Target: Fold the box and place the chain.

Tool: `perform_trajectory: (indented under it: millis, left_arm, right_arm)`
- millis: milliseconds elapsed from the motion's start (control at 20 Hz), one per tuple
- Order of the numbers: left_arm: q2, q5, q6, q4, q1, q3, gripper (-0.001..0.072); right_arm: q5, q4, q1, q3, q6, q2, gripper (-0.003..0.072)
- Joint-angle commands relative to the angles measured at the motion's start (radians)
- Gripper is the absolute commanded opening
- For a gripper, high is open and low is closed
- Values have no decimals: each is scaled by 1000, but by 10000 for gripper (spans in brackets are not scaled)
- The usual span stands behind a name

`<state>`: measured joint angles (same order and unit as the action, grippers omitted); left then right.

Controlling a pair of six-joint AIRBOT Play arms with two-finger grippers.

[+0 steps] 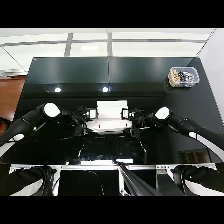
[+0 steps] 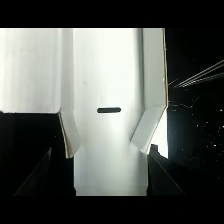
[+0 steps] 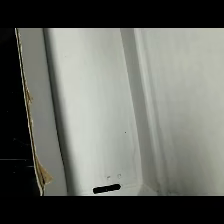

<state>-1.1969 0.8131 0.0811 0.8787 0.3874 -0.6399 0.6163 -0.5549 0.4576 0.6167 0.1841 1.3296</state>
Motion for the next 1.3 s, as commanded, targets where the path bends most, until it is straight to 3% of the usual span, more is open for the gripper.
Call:
perform_trajectory:
  millis: [0,200,450,700,1150,1200,1250]
  left_arm:
    - [-23,14,29,-56,0,-8,629]
    - [-23,30,29,-117,-1,-8,224]
    - [-23,35,28,-151,-1,-8,217]
    - [-82,22,34,-375,21,-8,217]
    - [-111,25,39,-340,30,-8,215]
    - [-111,27,38,-340,30,-8,97]
    - [-111,28,39,-341,31,-8,29]
  right_arm:
    - [0,0,0,0,0,0,55]
    - [0,0,0,0,0,0,55]
    - [0,0,0,0,0,0,55]
    - [0,0,0,0,0,0,56]
    - [0,0,0,0,0,0,56]
    - [0,0,0,0,0,0,56]
    - [0,0,0,0,0,0,56]
